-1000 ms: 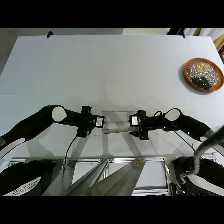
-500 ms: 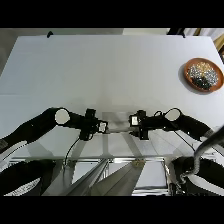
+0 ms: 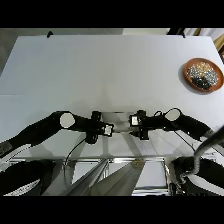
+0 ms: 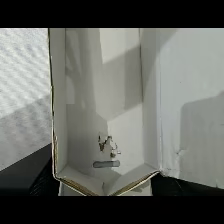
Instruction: Fold the box and place the chain.
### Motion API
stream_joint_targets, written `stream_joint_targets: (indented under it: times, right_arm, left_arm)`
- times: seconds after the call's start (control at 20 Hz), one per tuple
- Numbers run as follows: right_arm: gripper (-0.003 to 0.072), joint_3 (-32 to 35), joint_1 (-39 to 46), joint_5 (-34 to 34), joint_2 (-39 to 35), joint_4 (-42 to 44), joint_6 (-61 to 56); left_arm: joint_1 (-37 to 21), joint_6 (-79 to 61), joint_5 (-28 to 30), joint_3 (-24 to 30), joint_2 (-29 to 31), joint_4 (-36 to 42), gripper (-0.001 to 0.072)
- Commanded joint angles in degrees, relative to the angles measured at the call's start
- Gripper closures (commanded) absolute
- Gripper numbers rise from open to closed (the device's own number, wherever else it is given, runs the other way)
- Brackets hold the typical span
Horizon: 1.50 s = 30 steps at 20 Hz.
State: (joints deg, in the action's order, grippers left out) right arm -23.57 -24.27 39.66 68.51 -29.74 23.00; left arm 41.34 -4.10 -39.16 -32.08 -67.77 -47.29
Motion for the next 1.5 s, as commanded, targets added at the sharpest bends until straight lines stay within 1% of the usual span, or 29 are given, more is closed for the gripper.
stream_joint_targets:
  times: [0.0, 0.1, 0.25, 0.3, 0.35, 0.4, 0.45, 0.7, 0.85, 0.9, 0.95, 1.05, 1.15, 1.3, 1.45]
  right_arm:
    - [0.0302, 0.0, 0.0, 0.0, -0.02, 0.02, -0.02]
    - [0.0302, 0.0, 0.0, -0.02, -0.02, 0.04, -0.02]
    - [0.0302, 0.0, -0.02, 0.0, 0.0, 0.02, 0.0]
    - [0.0302, 0.0, 0.0, 0.0, -0.02, 0.02, -0.02]
    - [0.0302, 0.02, -0.02, 0.0, 0.0, 0.02, 0.0]
    - [0.0302, 0.0, 0.0, 0.0, -0.02, 0.02, -0.02]
    - [0.0302, 0.0, 0.0, 0.0, -0.02, 0.02, -0.02]
    - [0.0302, 0.0, 0.0, 0.0, -0.02, 0.02, -0.02]
    - [0.0302, 0.02, 0.0, 0.0, 0.0, 0.02, 0.0]
    - [0.0302, 0.0, 0.0, 0.0, 0.0, 0.02, -0.02]
    - [0.0302, 0.0, 0.0, 0.0, 0.0, 0.02, -0.02]
    - [0.0302, 0.0, 0.0, 0.0, -0.02, 0.02, -0.02]
    - [0.0302, 0.0, 0.0, 0.0, 0.0, 0.02, -0.02]
    - [0.0302, 0.0, 0.0, 0.0, -0.02, 0.02, -0.02]
    - [0.0302, 0.0, -0.02, 0.0, -0.02, 0.02, -0.02]
  left_arm:
    - [1.55, 0.04, 1.11, 0.02, -1.92, 1.46, 0.0703]
    - [1.75, 0.04, 2.19, 0.02, -2.75, 1.73, 0.0703]
    - [1.73, 0.07, 2.29, 0.02, -2.84, 1.84, 0.0693]
    - [1.73, 0.04, 2.29, 0.02, -2.84, 1.86, 0.0656]
    - [1.73, 0.04, 2.32, 0.02, -2.84, 1.86, 0.0532]
    - [1.73, 0.02, 2.34, 0.02, -2.84, 1.84, 0.0427]
    - [1.73, 0.04, 2.34, 0.02, -2.84, 1.84, 0.0416]
    - [1.7, 0.0, 2.62, 0.02, -2.84, 1.84, 0.0416]
    - [1.42, 0.02, 2.75, 0.02, -2.73, 1.81, 0.0417]
    - [1.18, 0.07, 2.67, 0.02, -2.34, 1.64, 0.0432]
    - [0.72, 0.11, 2.32, 0.02, -1.53, 1.57, 0.047]
    - [-0.9, 2.73, 1.75, 0.02, 1.33, 1.38, 0.0705]
    - [-3.19, 7.89, 0.55, 0.02, 5.4, 1.27, 0.0701]
    - [-7.67, 18.21, -3.17, 0.02, 12.52, -0.98, 0.0703]
    - [-13.75, 35.34, -6.05, 0.02, 19.54, -6.49, 0.0703]
